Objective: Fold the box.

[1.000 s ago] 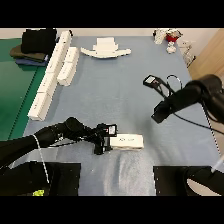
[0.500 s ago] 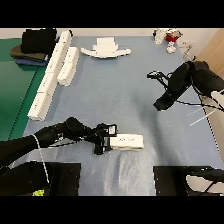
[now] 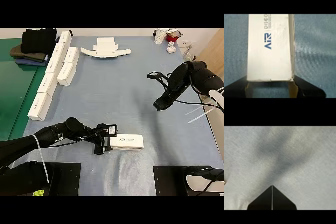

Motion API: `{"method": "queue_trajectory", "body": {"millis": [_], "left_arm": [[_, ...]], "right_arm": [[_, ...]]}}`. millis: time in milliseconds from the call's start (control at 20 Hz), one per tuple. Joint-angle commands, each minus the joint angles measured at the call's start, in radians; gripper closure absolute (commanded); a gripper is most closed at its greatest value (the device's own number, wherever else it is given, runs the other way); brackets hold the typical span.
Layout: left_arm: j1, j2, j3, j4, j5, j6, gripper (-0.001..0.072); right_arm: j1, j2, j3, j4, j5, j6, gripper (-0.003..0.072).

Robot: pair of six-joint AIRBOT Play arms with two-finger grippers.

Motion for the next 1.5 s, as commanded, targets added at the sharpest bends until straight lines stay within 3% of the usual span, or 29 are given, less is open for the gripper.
{"method": "queue_trajectory", "body": {"millis": [0,150,300,600,700,850,1000,1250,1450], "left_arm": [[0.002,0.000,0.004,-0.028,0.001,-0.012,0.0296],[0.033,0.033,0.015,-0.025,0.018,-0.115,0.0296],[0.135,0.125,0.018,0.003,0.070,-0.283,0.0296],[0.536,0.258,0.018,0.360,0.132,-0.801,0.0296],[0.682,0.256,0.018,0.399,0.128,-0.887,0.0296],[0.819,0.254,0.018,0.398,0.152,-0.890,0.0296],[0.881,0.238,0.018,0.397,0.210,-0.891,0.0296],[0.887,0.127,0.018,0.397,0.237,-0.893,0.0296],[0.885,0.055,0.044,0.392,0.348,-0.927,0.0296]], "right_arm": [[0.000,-0.001,0.001,0.000,0.000,0.000,0.0683],[0.000,-0.001,0.001,0.000,0.000,0.000,0.0683],[0.000,-0.001,0.001,0.000,0.000,0.000,0.0683],[0.000,-0.001,0.001,0.000,0.000,0.000,0.0683],[0.000,-0.001,0.001,0.000,0.000,0.000,0.0683],[0.000,-0.001,0.001,0.000,0.000,0.000,0.0683],[0.000,-0.001,0.001,0.000,0.000,0.000,0.0683],[0.000,-0.001,0.001,0.000,0.000,0.000,0.0683],[0.000,-0.001,0.001,0.000,0.000,0.000,0.0683]]}}
